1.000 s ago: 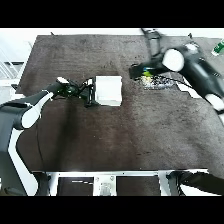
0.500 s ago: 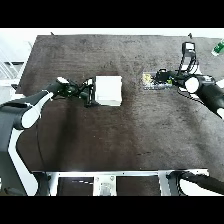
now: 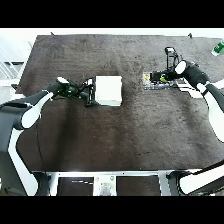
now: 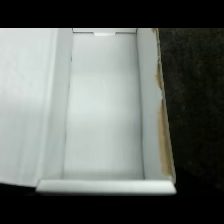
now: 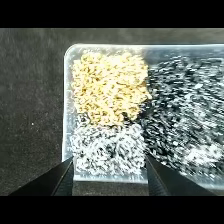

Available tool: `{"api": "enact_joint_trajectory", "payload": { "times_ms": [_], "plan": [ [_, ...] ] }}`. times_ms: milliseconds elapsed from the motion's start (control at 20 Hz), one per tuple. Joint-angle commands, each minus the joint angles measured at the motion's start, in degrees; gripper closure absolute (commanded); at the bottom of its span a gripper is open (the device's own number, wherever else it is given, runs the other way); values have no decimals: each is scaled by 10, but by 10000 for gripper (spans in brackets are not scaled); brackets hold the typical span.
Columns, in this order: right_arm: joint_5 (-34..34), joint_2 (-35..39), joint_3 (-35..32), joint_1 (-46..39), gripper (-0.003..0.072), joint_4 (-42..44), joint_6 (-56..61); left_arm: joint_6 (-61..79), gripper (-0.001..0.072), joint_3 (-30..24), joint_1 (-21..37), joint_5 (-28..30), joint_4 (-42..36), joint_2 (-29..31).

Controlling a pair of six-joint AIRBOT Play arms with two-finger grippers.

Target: Fold the box and place the chain.

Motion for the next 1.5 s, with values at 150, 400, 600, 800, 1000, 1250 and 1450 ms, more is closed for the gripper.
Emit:
{"api": "enact_joint_trajectory", "payload": {
  "times_ms": [150, 400, 600, 800, 1000, 1250, 1450],
  "plan": [
    [96, -76, 74, -6, 224, 21, -32, 0, 240, 0, 0, 0, 0, 0],
    [98, -80, 73, -5, 550, 21, -32, 0, 240, 0, 0, 0, 0, 0],
    [98, -80, 76, -7, 675, 21, -32, 0, 240, 0, 0, 0, 0, 0],
    [108, -60, 99, -5, 675, 23, -31, 0, 240, 0, 0, 0, 0, 0],
    [111, -12, 110, -4, 676, 26, -31, 0, 240, 0, 0, 0, 0, 0],
    [125, 102, 109, 11, 676, 32, -51, 0, 240, 0, 0, 0, 0, 0],
    [125, 198, 109, 46, 676, 39, -81, 0, 240, 0, 0, 0, 0, 0]
  ]
}}
